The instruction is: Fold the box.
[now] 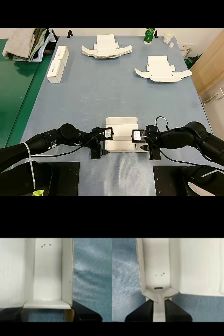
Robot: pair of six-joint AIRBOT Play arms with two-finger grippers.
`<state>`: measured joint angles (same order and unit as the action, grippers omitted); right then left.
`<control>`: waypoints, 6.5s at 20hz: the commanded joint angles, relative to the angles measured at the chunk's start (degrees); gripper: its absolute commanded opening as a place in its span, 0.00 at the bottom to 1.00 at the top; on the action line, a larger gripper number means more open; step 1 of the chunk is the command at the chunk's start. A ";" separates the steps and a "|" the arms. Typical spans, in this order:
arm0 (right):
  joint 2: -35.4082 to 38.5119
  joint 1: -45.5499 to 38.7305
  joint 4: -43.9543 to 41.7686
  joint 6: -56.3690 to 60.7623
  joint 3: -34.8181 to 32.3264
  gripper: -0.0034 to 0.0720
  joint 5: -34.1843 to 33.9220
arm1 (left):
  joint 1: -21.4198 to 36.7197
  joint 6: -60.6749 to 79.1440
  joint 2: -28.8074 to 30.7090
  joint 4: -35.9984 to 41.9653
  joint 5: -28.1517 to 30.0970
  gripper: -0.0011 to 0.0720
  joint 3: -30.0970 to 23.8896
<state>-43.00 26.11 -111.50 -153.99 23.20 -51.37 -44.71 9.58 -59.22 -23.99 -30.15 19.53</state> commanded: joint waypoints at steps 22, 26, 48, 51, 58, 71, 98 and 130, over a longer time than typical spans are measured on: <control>-3.30 3.23 -5.84 -1.42 -0.17 0.69 3.63 | 0.04 0.02 0.00 -0.02 0.00 0.71 0.04; -0.17 3.19 10.75 35.87 2.32 0.05 -6.08 | 0.04 0.02 0.00 -0.02 0.02 0.71 0.04; -9.62 -35.30 -8.68 57.46 3.04 0.05 -21.35 | 0.04 0.02 0.00 -0.02 0.02 0.71 0.04; -9.62 -35.30 -12.55 55.82 3.15 0.05 -22.91 | 0.04 0.02 0.00 -0.02 0.02 0.71 0.04; -9.55 -35.30 -14.21 53.77 2.27 0.04 -21.38 | 0.04 0.02 0.00 -0.02 0.02 0.71 0.04; -10.84 -34.32 -18.47 52.94 -2.84 0.05 -17.18 | 0.04 0.02 0.00 -0.02 0.00 0.71 0.04; -10.97 1.51 0.72 83.97 10.86 0.49 -7.67 | 0.04 0.02 0.00 -0.02 0.02 0.71 0.04; -30.53 21.53 25.99 119.84 27.45 0.56 -22.64 | 0.04 0.02 0.00 -0.02 0.02 0.71 0.04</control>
<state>-74.48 47.64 -85.67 -33.65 50.61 -73.54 -44.71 9.54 -59.22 -23.86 -30.04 19.53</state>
